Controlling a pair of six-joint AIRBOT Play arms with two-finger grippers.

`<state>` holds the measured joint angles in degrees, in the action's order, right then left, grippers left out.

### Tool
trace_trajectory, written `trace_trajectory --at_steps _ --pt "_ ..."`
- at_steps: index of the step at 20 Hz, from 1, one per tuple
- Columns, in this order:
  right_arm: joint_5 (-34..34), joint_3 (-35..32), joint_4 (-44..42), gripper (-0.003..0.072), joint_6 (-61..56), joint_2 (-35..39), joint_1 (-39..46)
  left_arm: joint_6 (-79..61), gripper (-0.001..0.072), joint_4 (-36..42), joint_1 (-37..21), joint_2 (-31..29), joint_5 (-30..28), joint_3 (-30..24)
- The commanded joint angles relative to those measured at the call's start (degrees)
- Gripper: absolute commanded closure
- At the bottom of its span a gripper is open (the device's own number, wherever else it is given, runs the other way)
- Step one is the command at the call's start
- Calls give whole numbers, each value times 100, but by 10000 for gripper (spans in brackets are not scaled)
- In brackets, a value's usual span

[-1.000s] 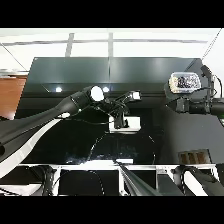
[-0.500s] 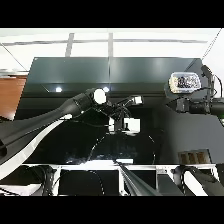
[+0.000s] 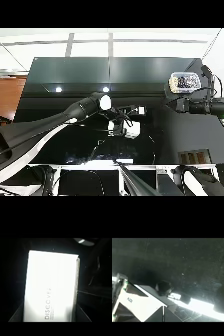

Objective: Fold the box and place the chain.

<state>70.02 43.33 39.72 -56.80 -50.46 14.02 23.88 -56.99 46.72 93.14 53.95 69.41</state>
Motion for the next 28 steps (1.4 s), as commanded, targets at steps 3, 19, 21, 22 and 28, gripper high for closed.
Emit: trace_trajectory --at_steps 3,19,21,22,28 --pt "0 -4 -2 669 -2 4 4 407 358 -527 101 114 -22 42" --pt "-81 -4 -26 668 -4 4 2 4605 415 -2535 -5453 1333 780 3324" --pt "-83 -4 -177 668 -7 4 2 4601 414 -2474 -5930 1998 1224 4223" --pt "-83 -4 -245 668 -7 4 2 4599 413 -2527 -6118 2328 1373 4651" --pt "-271 -4 -269 668 -50 4 2 4618 412 -2328 -6459 3121 466 4933"
